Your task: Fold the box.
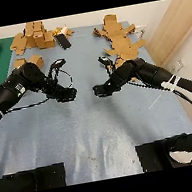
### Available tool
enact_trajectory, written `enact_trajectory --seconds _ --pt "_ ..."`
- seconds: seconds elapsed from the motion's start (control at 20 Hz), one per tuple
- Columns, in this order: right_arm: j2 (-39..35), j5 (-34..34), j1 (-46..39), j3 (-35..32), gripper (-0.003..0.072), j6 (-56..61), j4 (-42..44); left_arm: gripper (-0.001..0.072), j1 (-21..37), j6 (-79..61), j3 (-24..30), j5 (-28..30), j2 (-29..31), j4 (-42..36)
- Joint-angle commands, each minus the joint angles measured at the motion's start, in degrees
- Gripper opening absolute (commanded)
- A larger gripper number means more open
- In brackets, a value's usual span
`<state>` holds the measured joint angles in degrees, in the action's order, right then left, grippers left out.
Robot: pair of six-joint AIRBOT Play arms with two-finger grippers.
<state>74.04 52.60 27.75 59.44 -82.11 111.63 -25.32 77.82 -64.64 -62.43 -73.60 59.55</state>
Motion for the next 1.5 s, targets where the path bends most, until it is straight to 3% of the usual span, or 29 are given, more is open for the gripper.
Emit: enact_trajectory --seconds 0.0,0.55,0.7,0.85,0.95,1.05,1.25,1.35,1.45 --pt "0.0 0.0 0.0 0.1 0.0005 0.0 0.0 0.0011 0.0 0.0 0.0 0.0 0.0 0.0" --pt "0.0 -0.3 0.0 0.1 0.0005 0.0 0.1 0.0010 0.0 0.0 0.0 0.0 0.0 0.0" --pt "0.1 -0.5 0.2 0.1 0.0005 5.9 0.4 0.0011 0.0 0.0 0.0 0.2 0.0 0.0" --pt "0.0 1.4 0.2 0.1 0.0005 7.0 0.4 0.0010 0.0 0.0 0.0 4.3 0.0 0.0" --pt "0.1 0.3 -0.2 0.5 0.0005 5.9 -2.7 0.0011 0.0 0.0 0.0 6.3 0.0 0.0" --pt "0.1 0.5 -4.2 3.6 0.0008 6.8 -12.8 0.0011 0.0 0.0 0.0 8.7 -0.1 0.0" --pt "2.2 5.6 -26.2 14.0 0.0384 5.7 -24.2 0.0011 0.0 0.0 0.0 10.8 0.0 0.0" --pt "4.3 5.3 -39.5 17.3 0.0417 2.3 -21.6 0.0010 0.0 0.0 0.0 10.9 0.0 0.0" --pt "7.0 4.4 -49.5 18.2 0.0452 -4.4 -12.1 0.0011 0.0 0.0 0.0 11.1 0.0 0.0"
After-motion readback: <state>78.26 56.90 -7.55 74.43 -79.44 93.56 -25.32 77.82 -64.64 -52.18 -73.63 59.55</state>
